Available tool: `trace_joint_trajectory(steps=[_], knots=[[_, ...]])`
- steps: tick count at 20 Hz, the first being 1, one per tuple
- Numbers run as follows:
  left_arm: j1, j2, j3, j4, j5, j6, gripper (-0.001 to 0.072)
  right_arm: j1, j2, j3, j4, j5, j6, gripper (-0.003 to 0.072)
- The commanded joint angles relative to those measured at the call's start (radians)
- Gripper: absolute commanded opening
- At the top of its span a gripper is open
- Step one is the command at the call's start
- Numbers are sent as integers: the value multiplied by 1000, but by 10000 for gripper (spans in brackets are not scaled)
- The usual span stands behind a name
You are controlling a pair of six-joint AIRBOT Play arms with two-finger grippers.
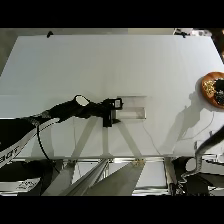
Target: Fold the box and place the chain.
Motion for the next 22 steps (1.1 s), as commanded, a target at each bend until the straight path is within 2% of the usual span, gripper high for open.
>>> trace_joint_trajectory(steps=[1, 6, 8, 11, 14, 15, 22], knots=[[0, 1, 0, 0, 0, 0, 497, 10, -82, 58, 60, 14, 0, 400], [0, 1, 0, 0, 0, 0, 497, 40, -159, 109, 78, 43, -21, 394], [0, 1, 0, 0, 0, 0, 497, 40, -167, 113, 84, 41, -21, 299], [0, 1, 0, 0, 0, 0, 497, 40, -186, 115, 86, 37, -24, 263], [0, 1, 0, 0, 0, 0, 497, 40, -182, 117, 96, 53, -24, 52], [0, 1, 0, 0, 0, 0, 497, 40, -173, 122, 94, 63, -24, 16], [0, 1, 0, 0, 0, 0, 497, 40, -10, 123, 95, 96, -25, 13]])
